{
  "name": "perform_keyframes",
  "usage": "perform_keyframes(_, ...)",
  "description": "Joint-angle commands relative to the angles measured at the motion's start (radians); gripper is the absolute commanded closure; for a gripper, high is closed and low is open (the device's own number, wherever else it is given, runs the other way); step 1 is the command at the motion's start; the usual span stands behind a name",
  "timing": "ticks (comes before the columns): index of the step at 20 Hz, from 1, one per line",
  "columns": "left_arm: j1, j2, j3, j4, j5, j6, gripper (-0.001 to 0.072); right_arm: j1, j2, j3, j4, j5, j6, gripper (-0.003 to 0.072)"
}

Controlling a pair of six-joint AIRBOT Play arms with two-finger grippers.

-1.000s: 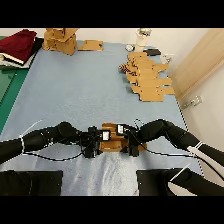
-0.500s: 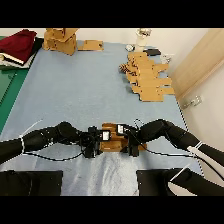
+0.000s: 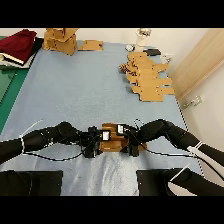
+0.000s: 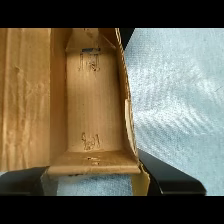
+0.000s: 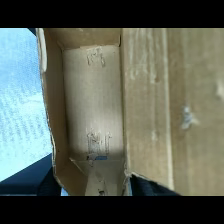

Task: Fold the box.

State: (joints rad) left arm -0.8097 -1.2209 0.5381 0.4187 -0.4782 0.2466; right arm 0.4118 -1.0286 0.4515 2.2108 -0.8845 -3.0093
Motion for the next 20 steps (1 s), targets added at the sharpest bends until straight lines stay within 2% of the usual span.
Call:
perform_keyframes(1, 0.001, -0.001, 0.001, 0.000, 0.000, 0.000, 0.0258, 0.000, 0.000, 0.000, 0.000, 0.000, 0.000, 0.0171)
perform_keyframes(13, 0.001, -0.001, 0.001, 0.000, 0.000, 0.000, 0.0258, 0.000, 0.000, 0.000, 0.002, -0.016, 0.001, 0.0171)
perform_keyframes(14, 0.001, -0.001, 0.001, 0.000, 0.000, 0.000, 0.0258, 0.000, 0.000, 0.000, 0.004, -0.027, 0.002, 0.0158)
perform_keyframes(15, 0.001, -0.001, 0.001, 0.000, 0.000, 0.000, 0.0258, 0.000, 0.000, 0.000, 0.000, -0.035, 0.005, -0.0031)
perform_keyframes(20, 0.001, -0.001, 0.001, 0.000, 0.000, 0.000, 0.0258, 0.000, 0.008, 0.014, -0.018, -0.150, 0.090, -0.0031)
